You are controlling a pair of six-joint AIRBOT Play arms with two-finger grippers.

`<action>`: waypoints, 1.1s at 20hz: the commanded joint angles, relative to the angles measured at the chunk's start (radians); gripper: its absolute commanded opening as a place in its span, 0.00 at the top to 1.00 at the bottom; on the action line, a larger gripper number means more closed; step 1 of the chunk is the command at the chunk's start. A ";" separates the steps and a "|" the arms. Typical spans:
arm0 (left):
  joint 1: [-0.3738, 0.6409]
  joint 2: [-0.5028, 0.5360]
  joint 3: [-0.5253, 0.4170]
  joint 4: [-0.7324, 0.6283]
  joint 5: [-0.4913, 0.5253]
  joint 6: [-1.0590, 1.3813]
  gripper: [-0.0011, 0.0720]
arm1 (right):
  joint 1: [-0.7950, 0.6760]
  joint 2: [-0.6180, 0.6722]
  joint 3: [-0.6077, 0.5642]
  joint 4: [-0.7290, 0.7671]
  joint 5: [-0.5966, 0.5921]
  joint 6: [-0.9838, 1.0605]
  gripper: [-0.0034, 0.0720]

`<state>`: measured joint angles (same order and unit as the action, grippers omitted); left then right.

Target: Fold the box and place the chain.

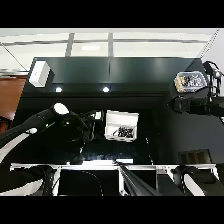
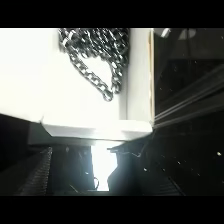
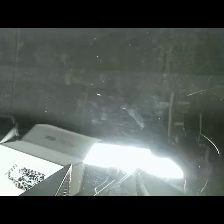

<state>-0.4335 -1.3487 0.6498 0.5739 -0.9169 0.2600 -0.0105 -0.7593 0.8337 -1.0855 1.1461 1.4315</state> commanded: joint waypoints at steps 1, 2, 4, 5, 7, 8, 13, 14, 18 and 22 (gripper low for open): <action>-0.002 -0.018 0.029 -0.026 -0.004 0.002 0.01 | 0.000 0.000 0.000 0.007 -0.006 -0.004 0.33; -0.002 -0.024 0.035 -0.039 -0.007 0.002 0.01 | 0.000 0.000 0.000 0.006 -0.007 -0.004 0.33; -0.010 -0.035 0.042 -0.040 -0.011 0.002 0.01 | 0.000 0.000 0.000 0.006 -0.007 -0.005 0.33; -0.013 -0.037 0.042 -0.040 -0.012 0.002 0.01 | 0.000 0.000 0.000 0.004 -0.007 -0.013 0.33; -0.019 -0.038 0.042 -0.034 -0.016 0.001 0.01 | 0.000 0.000 0.000 0.002 -0.011 -0.015 0.33; -0.020 -0.038 0.042 -0.030 -0.023 -0.002 0.01 | 0.000 0.000 0.000 0.002 -0.016 -0.015 0.33; -0.039 -0.039 0.042 -0.037 -0.030 -0.002 0.01 | 0.000 0.000 0.000 0.002 -0.030 -0.015 0.33; -0.050 -0.040 0.042 -0.040 -0.028 -0.002 0.01 | 0.000 0.000 0.000 0.002 -0.030 -0.015 0.33; -0.066 -0.045 0.042 -0.040 0.009 -0.023 0.04 | 0.000 -0.005 0.000 -0.077 -0.033 -0.014 0.33; -0.066 -0.045 0.042 -0.039 0.008 -0.023 0.32 | 0.005 -0.014 -0.009 -0.057 -0.023 0.035 0.33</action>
<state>-0.4965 -1.3926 0.6918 0.5308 -0.9180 0.2428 -0.0090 -0.7670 0.8307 -1.1511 1.1145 1.4216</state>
